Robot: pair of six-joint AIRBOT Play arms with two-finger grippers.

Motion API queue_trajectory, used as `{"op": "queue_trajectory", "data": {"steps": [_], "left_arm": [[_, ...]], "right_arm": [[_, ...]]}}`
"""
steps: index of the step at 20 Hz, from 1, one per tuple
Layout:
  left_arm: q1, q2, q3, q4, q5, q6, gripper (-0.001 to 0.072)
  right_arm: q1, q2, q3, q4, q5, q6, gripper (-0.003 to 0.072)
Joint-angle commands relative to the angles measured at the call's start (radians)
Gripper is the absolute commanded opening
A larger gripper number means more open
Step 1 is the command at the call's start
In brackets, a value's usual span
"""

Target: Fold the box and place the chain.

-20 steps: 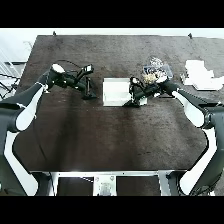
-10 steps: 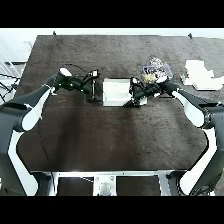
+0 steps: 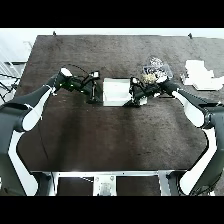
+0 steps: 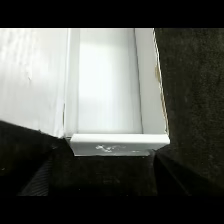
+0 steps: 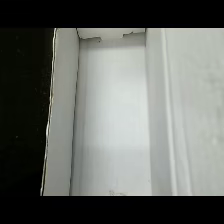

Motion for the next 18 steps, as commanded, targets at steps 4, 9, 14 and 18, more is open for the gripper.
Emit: {"op": "queue_trajectory", "data": {"steps": [4,9,14,18], "left_arm": [[-0.021,-0.001,0.0,0.003,0.032,-0.013,0.072],[-0.026,-0.001,0.0,-0.001,0.027,-0.013,0.072],[-0.02,-0.001,0.0,0.024,-0.006,-0.012,0.072],[-0.003,-0.001,0.0,0.026,-0.048,-0.012,0.072]], "right_arm": [[0.001,0.0,0.0,-0.001,0.0,0.0,0.058],[0.001,0.0,0.0,-0.001,0.0,0.0,0.058],[0.001,0.0,0.0,-0.001,0.0,0.0,0.058],[0.001,0.0,0.0,-0.001,0.0,0.0,0.058]]}}
